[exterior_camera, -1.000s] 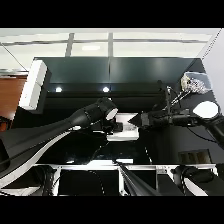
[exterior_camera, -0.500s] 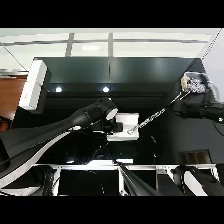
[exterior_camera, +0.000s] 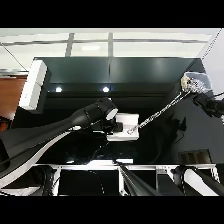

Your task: Fold the box and place the chain.

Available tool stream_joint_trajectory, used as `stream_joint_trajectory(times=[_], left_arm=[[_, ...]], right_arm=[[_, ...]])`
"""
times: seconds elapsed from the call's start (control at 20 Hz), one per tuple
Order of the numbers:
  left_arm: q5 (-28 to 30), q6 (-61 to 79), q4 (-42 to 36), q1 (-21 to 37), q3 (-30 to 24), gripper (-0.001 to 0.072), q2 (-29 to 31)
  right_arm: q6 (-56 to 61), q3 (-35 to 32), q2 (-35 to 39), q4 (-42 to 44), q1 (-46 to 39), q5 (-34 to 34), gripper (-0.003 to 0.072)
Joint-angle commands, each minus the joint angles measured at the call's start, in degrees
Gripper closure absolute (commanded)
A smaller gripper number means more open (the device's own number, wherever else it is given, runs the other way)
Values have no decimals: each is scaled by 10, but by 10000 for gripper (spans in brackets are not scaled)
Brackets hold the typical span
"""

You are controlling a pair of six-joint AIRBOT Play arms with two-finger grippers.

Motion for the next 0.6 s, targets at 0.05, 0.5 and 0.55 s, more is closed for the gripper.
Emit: stream_joint_trajectory(times=[0.05,0.5,0.55], left_arm=[[-2,0,1,0,0,676,0],[-3,0,1,0,0,676,0],[-3,0,1,0,0,676,0]], right_arm=[[7,88,-137,99,7,5,-34],[10,184,-264,127,87,-15,-21],[10,185,-264,127,87,-19,162]])
